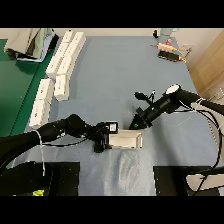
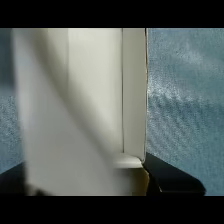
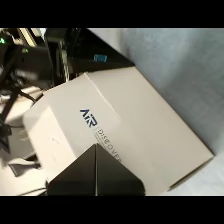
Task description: Fold the box.
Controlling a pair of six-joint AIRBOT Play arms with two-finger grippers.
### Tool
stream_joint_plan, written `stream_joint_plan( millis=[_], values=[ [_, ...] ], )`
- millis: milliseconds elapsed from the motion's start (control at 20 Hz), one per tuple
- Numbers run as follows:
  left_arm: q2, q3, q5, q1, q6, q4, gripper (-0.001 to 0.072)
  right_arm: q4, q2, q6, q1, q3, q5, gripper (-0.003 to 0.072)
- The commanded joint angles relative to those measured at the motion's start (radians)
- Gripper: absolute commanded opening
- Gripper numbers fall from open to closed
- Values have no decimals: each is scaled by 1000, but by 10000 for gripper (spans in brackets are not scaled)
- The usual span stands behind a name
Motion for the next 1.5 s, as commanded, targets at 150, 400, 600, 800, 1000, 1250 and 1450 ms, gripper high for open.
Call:
stream_joint_plan(
  millis=[150, 400, 600, 800, 1000, 1250, 1450],
  values=[
    [0, 1, 0, 0, 0, 0, 511, -279, 173, -81, 185, -2, -202, 3],
    [0, 1, 0, 0, 0, 0, 511, -317, 333, -175, 318, -90, -519, 3],
    [0, 1, 0, 0, 0, 0, 511, -335, 462, -224, 468, -210, -739, 3],
    [0, 1, 0, 0, 0, 0, 511, -368, 587, -251, 591, -308, -900, 3],
    [0, 1, 0, 0, 0, 0, 511, -484, 680, -259, 671, -374, -1009, 4],
    [0, 1, 0, 0, 0, 0, 511, -592, 689, -266, 689, -428, -1042, 23],
    [0, 1, 0, 0, 0, 0, 511, -651, 684, -266, 689, -431, -1044, 25]
  ],
)
